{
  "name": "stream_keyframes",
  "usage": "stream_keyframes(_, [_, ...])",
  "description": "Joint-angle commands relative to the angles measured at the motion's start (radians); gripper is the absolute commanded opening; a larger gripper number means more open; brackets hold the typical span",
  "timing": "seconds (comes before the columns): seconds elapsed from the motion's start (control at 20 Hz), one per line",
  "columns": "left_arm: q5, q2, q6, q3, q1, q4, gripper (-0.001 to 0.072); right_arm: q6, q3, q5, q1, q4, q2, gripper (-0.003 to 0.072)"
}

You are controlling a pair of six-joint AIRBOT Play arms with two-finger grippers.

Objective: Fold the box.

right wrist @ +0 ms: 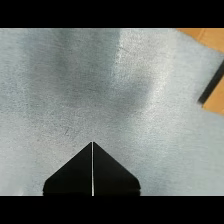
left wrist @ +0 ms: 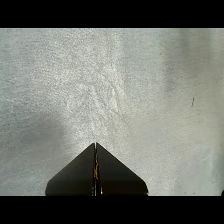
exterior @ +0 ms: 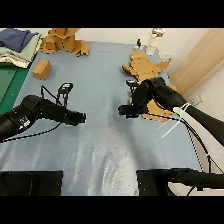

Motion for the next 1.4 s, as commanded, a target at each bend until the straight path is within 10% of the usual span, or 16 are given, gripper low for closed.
stream_keyframes(0.0, [-0.001, 0.001, 0.0, 0.0, -0.001, 0.0, 0.0014, 0.0, 0.0, 0.0, 0.0, 0.0, 0.0, 0.0003])
stream_keyframes(0.6, [-0.002, 0.001, 0.0, 0.0, -0.001, 0.0, 0.0013, 0.001, -0.004, 0.031, 0.0, -0.017, -0.002, 0.0003])
stream_keyframes(0.8, [-0.139, 0.001, 0.0, 0.0, 0.0, 0.003, 0.0014, -0.001, -0.003, 0.146, 0.0, 0.035, -0.003, 0.0004])
stream_keyframes(0.95, [-0.18, -0.002, 0.001, 0.0, 0.0, 0.004, 0.0013, 0.041, 0.054, 0.164, -0.084, -0.206, -0.003, 0.0004])
stream_keyframes(1.0, [-0.192, -0.002, 0.0, 0.0, 0.0, 0.004, 0.0013, 0.04, 0.088, 0.142, -0.156, -0.26, -0.004, 0.0021])
stream_keyframes(1.1, [-0.203, -0.002, 0.004, 0.0, 0.0, 0.003, 0.0016, 0.013, 0.148, 0.089, -0.36, -0.291, -0.004, 0.0355])
stream_keyframes(1.15, [-0.202, -0.002, 0.004, 0.0, 0.0, 0.003, 0.0033, -0.016, 0.159, 0.085, -0.464, -0.289, -0.004, 0.0384])
stream_keyframes(1.25, [-0.203, -0.002, 0.0, 0.0, 0.0, 0.002, 0.0605, -0.078, 0.16, 0.109, -0.672, -0.279, -0.013, 0.0385])
stream_keyframes(1.35, [-0.208, -0.002, -0.001, 0.0, -0.001, -0.001, 0.0612, -0.186, 0.16, 0.129, -0.848, -0.182, -0.058, 0.0385])
